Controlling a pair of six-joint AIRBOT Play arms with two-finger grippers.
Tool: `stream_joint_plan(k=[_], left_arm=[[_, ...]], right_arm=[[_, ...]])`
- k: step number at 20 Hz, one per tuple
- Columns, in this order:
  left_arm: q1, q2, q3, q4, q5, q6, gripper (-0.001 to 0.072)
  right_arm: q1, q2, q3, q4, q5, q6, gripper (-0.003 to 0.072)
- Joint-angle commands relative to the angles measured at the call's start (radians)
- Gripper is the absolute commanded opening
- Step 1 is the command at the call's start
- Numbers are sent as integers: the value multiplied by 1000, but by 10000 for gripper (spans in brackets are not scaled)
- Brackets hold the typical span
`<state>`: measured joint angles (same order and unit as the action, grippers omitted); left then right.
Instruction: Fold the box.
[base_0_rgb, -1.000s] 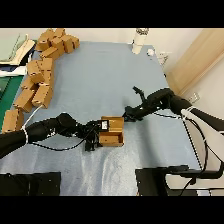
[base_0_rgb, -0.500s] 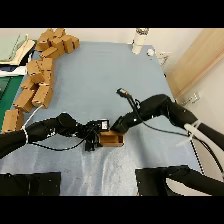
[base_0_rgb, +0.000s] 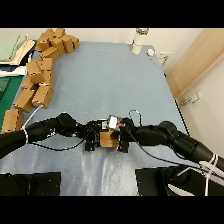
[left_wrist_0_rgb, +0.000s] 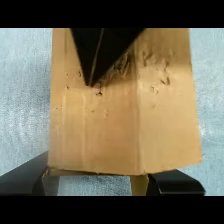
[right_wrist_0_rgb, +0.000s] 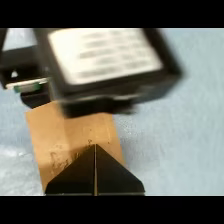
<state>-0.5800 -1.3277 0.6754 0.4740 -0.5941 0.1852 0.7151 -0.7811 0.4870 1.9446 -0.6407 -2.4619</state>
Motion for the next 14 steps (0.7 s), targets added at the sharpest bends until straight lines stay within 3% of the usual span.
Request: stream_joint_plan(k=[1, 2, 6, 10, 12, 14], left_arm=[[0, 0, 0, 0, 0, 1, 449], [0, 0, 0, 0, 0, 1, 450], [0, 0, 0, 0, 0, 1, 449], [0, 0, 0, 0, 0, 1, 449], [0, 0, 0, 0, 0, 1, 449], [0, 0, 0, 0, 0, 1, 449]], right_arm=[[109, 37, -42, -180, 56, 0, 87], [128, 38, -42, -192, 57, 0, 184], [153, 51, -42, -139, 55, 0, 445], [151, 31, -42, -135, 58, 0, 463], [151, 6, -42, -156, 58, 0, 527], [151, -21, -42, -189, 64, 0, 527]])
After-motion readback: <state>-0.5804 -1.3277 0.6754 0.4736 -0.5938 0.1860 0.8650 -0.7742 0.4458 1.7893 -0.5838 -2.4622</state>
